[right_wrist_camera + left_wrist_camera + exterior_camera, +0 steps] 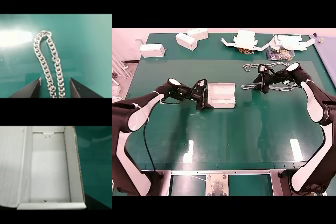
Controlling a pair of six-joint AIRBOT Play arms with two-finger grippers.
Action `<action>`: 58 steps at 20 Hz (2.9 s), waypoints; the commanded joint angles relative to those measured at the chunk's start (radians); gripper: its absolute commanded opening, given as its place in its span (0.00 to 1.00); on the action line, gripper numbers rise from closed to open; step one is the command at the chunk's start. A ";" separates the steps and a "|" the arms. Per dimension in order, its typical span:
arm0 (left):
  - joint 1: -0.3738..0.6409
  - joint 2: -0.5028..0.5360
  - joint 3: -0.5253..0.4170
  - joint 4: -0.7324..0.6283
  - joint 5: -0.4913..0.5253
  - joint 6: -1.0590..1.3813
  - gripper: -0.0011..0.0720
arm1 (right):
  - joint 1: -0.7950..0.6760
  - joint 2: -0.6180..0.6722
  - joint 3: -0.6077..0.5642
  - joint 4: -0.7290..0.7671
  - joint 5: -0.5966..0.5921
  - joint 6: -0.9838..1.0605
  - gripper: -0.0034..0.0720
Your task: Fold the box and place the chain.
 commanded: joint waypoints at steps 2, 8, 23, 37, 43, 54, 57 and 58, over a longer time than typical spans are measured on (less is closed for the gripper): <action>0.000 0.000 0.001 0.000 0.001 0.000 0.68 | -0.004 -0.010 0.018 -0.003 0.019 -0.008 0.61; 0.000 0.000 0.001 0.000 0.001 0.000 0.68 | -0.003 -0.028 0.024 -0.026 0.047 0.018 0.44; 0.000 0.000 0.001 0.000 0.001 0.000 0.68 | 0.020 -0.011 0.089 -0.096 0.249 0.283 0.05; 0.000 0.000 0.001 0.000 0.001 0.000 0.68 | 0.020 -0.003 0.097 -0.187 0.119 0.344 0.64; 0.000 0.000 0.001 0.000 0.001 0.000 0.68 | 0.030 -0.049 0.098 -0.204 0.107 0.327 0.63; 0.000 0.000 0.001 0.000 0.001 0.000 0.69 | 0.039 -0.045 0.105 -0.217 0.161 0.334 0.05; 0.000 0.000 0.001 0.000 0.001 0.000 0.68 | 0.053 -0.027 0.107 -0.164 0.195 0.337 0.05; 0.000 0.000 0.001 0.000 0.001 0.000 0.68 | 0.056 -0.017 0.109 -0.144 0.197 0.337 0.05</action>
